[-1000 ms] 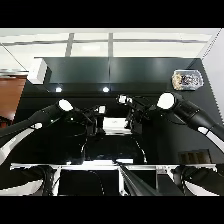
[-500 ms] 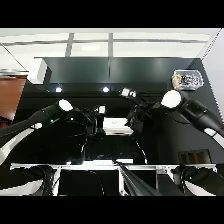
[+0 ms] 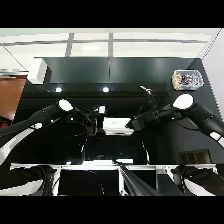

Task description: Fold the box and place the chain.

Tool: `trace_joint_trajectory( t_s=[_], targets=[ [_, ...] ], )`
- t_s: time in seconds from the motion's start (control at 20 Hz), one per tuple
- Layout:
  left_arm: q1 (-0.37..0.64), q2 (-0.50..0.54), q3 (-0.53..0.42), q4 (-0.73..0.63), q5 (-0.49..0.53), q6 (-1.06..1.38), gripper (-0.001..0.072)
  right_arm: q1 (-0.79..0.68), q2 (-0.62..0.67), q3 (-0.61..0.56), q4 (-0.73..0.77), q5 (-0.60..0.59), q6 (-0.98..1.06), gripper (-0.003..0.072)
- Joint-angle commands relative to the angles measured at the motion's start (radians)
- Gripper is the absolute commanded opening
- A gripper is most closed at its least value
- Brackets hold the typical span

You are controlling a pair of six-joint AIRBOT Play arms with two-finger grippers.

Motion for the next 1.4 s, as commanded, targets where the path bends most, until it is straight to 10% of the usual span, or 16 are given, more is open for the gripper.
trace_joint_trajectory(
  t_s=[0.0, 0.9, 1.2, 1.35],
  targets=[
    [0.000, 0.000, 0.001, 0.000, 0.000, 0.001, 0.0373, -0.010, -0.054, -0.071, 0.172, -0.083, 0.062, 0.0015],
    [0.000, 0.000, 0.001, 0.000, 0.000, 0.000, 0.0374, -0.010, -0.092, -0.073, -0.048, -0.179, 0.185, 0.0014],
    [0.000, 0.000, 0.001, -0.001, 0.002, 0.000, 0.0373, -0.047, -0.005, 0.097, -0.080, 0.039, 0.184, 0.0014],
    [0.000, 0.000, 0.001, 0.000, 0.008, 0.000, 0.0374, -0.153, 0.111, 0.203, -0.329, 0.147, 0.190, 0.0015]
  ],
)
